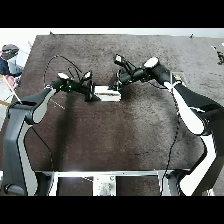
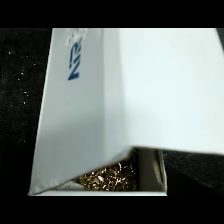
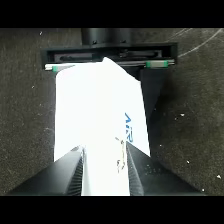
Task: Fold the box and place the chain.
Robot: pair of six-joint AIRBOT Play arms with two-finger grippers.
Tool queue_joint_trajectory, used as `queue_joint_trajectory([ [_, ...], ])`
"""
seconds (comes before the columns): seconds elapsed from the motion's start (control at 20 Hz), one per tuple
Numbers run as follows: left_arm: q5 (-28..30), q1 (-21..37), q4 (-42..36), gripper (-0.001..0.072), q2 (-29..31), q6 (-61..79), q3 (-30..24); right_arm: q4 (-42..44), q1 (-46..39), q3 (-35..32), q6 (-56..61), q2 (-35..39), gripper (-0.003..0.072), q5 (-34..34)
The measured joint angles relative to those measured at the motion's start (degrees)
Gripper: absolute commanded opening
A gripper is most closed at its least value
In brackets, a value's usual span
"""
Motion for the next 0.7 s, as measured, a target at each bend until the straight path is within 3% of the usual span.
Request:
queue_joint_trajectory([
  [0.3,0.0,0.0,0.0,0.0455,0.0,0.0,0.0,-1.6,1.3,0.0,-0.2,-0.4,0.0304,-0.4],
  [0.6,0.2,0.0,-0.1,0.0455,0.0,0.0,0.0,-2.0,1.6,0.0,-0.2,-0.7,0.0302,-5.1],
  [0.7,0.2,0.0,-0.1,0.0455,0.0,0.0,0.0,-2.1,1.6,0.0,-0.2,-0.7,0.0272,-5.9],
])
